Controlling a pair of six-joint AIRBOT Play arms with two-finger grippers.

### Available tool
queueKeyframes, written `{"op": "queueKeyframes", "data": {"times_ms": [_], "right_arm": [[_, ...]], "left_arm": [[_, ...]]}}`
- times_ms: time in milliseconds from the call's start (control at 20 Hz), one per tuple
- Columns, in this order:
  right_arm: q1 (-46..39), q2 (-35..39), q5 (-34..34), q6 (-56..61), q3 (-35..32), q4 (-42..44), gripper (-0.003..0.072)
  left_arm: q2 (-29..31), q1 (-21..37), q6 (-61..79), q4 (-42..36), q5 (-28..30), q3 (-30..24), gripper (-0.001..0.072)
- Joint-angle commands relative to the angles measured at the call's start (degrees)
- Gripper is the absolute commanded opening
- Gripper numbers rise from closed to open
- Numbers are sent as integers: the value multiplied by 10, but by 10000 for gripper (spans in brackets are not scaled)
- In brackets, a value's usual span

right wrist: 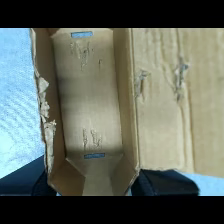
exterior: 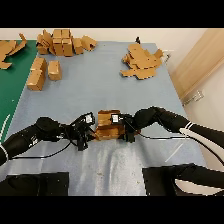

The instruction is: Fold the box.

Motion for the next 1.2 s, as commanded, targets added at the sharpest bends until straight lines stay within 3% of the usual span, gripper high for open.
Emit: {"op": "queueKeyframes", "data": {"times_ms": [0, 100, 150, 200, 600, 750, 800, 900, 1150], "right_arm": [[0, 0, 1, 0, 0, 0, 556], [0, 0, 1, 0, 0, 0, 556], [0, 0, 1, 0, 0, 0, 556], [0, 0, 1, 0, 0, 0, 556], [0, 0, 1, 0, 0, 0, 556], [0, 0, 1, 0, 0, 0, 556], [0, 0, 1, 0, 0, 0, 556], [0, 0, 1, 0, 0, 0, 556], [0, 0, 1, 0, 0, 0, 556]], "left_arm": [[-1, 1, 6, 21, 30, 0, 215], [-1, 1, 6, 36, 31, 0, 245], [-1, 1, 6, 37, 33, 0, 363], [-1, 1, 6, 36, 35, 0, 391], [-4, -23, 9, 33, 21, 14, 390], [-14, -28, 18, 33, 47, 14, 389], [-17, -28, 23, 33, 50, 17, 385], [-21, -29, 23, 33, 50, 28, 179], [-21, -32, 27, 32, 54, 37, 163]]}}
